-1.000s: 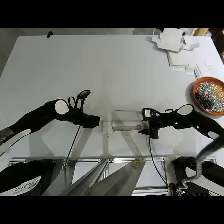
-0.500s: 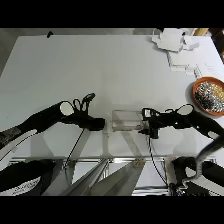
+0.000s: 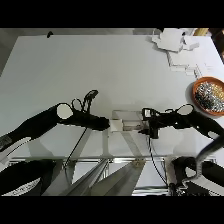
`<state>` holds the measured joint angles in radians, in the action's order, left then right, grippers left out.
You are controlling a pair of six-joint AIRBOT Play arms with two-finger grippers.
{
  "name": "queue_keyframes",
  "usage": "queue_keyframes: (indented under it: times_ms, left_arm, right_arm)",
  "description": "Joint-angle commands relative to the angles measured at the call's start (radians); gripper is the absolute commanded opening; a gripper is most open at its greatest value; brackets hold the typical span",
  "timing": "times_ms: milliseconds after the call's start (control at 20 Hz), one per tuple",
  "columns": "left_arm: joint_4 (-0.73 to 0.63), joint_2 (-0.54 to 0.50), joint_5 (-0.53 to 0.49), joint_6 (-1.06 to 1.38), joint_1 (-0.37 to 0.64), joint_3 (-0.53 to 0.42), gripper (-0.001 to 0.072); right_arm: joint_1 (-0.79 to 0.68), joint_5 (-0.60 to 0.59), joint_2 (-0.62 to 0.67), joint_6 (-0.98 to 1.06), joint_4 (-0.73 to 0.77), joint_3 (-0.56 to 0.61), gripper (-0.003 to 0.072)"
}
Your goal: Fold the box and place the chain.
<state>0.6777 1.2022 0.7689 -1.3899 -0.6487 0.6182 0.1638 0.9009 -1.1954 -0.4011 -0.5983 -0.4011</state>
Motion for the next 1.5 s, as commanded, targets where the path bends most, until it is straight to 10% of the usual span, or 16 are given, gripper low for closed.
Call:
queue_keyframes:
  times_ms: [0, 500, 1450]
  left_arm:
    - [-0.013, -0.007, -0.040, 0.003, -0.027, 0.000, 0.0115]
    - [-0.011, -0.007, -0.055, 0.003, -0.042, 0.005, 0.0296]
    - [0.035, -0.031, -0.044, -0.066, -0.042, 0.005, 0.0357]
  right_arm:
    - [0.000, 0.000, 0.001, 0.000, 0.000, 0.000, 0.0355]
    - [0.000, 0.000, 0.001, 0.000, 0.000, 0.000, 0.0355]
    - [0.000, 0.000, 0.001, 0.000, 0.000, 0.000, 0.0355]
